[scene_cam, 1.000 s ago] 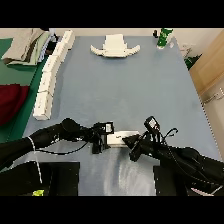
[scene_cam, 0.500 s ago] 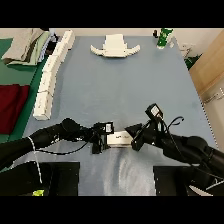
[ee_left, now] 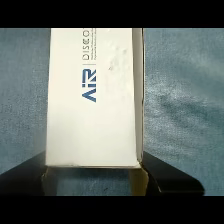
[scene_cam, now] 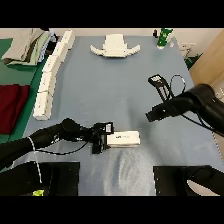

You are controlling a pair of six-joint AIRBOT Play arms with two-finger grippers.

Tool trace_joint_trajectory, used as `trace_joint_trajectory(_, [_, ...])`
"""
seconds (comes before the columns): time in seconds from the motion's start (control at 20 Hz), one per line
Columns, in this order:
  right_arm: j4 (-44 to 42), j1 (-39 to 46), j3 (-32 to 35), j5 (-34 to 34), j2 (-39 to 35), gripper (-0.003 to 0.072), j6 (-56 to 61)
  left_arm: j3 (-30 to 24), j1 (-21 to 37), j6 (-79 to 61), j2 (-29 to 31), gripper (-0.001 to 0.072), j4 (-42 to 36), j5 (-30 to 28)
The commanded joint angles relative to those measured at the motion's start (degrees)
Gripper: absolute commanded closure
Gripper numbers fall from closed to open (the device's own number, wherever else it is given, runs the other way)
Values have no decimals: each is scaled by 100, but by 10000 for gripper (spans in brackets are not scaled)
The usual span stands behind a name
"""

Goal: Fold the box.

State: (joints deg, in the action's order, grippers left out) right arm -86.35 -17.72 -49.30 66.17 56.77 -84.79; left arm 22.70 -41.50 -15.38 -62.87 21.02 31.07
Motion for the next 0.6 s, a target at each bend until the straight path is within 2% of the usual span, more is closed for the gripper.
trace_joint_trajectory(0.0, [199, 168, -538, 1198, 866, 680, 776, 0, 4, 0, 0, 284, 0, -2])
trace_joint_trajectory(0.45, [2, 168, -538, 1196, 1019, 680, 977, 15, 4, 0, 2, 284, -2, -7])
trace_joint_trajectory(0.55, [2, 168, -538, 1196, 1019, 680, 977, 50, 50, 501, 28, 284, -4, -68])
